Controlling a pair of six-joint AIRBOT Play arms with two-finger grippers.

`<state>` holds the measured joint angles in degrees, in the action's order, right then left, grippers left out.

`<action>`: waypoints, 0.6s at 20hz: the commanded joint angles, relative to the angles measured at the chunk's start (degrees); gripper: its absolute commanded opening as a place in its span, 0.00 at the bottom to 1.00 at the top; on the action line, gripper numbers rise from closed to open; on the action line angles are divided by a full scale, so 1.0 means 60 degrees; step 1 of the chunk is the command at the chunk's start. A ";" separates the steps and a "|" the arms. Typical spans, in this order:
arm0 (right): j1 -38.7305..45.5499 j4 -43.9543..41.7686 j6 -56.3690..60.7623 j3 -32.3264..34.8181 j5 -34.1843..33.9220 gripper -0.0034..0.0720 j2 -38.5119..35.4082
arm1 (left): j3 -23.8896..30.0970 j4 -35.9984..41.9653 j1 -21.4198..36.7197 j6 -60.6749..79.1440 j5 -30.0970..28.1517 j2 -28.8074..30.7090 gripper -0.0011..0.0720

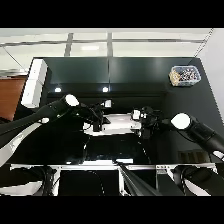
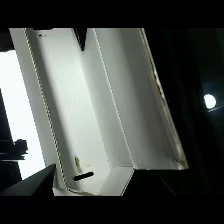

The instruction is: Fold the box and place the chain.

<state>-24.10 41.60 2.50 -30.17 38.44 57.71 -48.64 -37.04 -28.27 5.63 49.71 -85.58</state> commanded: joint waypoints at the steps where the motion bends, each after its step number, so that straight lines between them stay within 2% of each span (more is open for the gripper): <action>1: 0.0007 -0.0911 -0.1162 0.0004 0.1075 0.94 0.0393 | 0.0000 0.0000 -0.0004 0.0004 -0.0004 -0.0004 0.05; 5: -0.0004 -0.1016 -0.2011 0.0051 0.0539 0.94 0.0878 | 0.0000 -0.0004 -0.0004 0.0004 0.0000 -0.0004 0.05; 12: 0.0313 -0.1249 -0.2539 0.0051 0.0521 0.94 0.1698 | 0.0000 0.0000 -0.0004 0.0000 0.0011 -0.0004 0.05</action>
